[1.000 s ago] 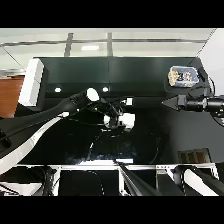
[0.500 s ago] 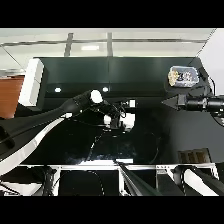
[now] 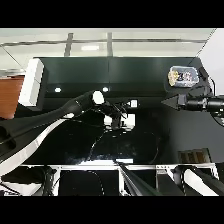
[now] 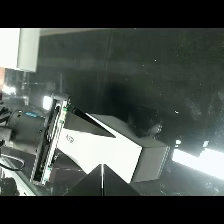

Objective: Fold the box and place the chain.

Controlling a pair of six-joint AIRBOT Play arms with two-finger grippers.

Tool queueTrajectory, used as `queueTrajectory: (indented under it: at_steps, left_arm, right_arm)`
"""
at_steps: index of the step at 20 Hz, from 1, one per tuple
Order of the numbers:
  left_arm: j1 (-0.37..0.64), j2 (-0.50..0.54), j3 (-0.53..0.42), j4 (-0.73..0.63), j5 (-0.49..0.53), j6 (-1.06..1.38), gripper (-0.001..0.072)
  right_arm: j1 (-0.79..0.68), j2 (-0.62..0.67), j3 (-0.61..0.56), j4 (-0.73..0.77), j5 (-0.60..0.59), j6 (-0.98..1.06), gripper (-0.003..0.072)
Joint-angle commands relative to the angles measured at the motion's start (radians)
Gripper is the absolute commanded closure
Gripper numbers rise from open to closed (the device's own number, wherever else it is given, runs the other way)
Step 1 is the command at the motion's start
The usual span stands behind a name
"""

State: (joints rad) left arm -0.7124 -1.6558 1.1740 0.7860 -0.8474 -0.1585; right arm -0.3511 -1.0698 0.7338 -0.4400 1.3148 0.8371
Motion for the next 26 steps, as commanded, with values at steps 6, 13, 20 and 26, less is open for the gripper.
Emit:
queueTrajectory:
  at_steps: [6,13,20,26]
  left_arm:
    - [0.141,0.179,0.024,0.262,-0.031,-0.414,0.0490]
    - [0.589,0.383,0.022,0.515,-0.277,-1.015,0.0489]
    - [1.085,0.480,-0.145,0.590,-0.574,-1.106,0.0486]
    - [1.381,0.616,-0.309,0.600,-0.520,-1.068,0.0486]
  right_arm:
    - [0.000,0.001,0.001,0.001,-0.003,0.000,0.0672]
    - [0.000,0.001,0.001,0.001,-0.002,0.000,0.0673]
    - [0.003,0.001,0.001,0.001,-0.001,0.000,0.0673]
    - [0.004,0.001,0.001,0.001,-0.013,0.000,0.0673]
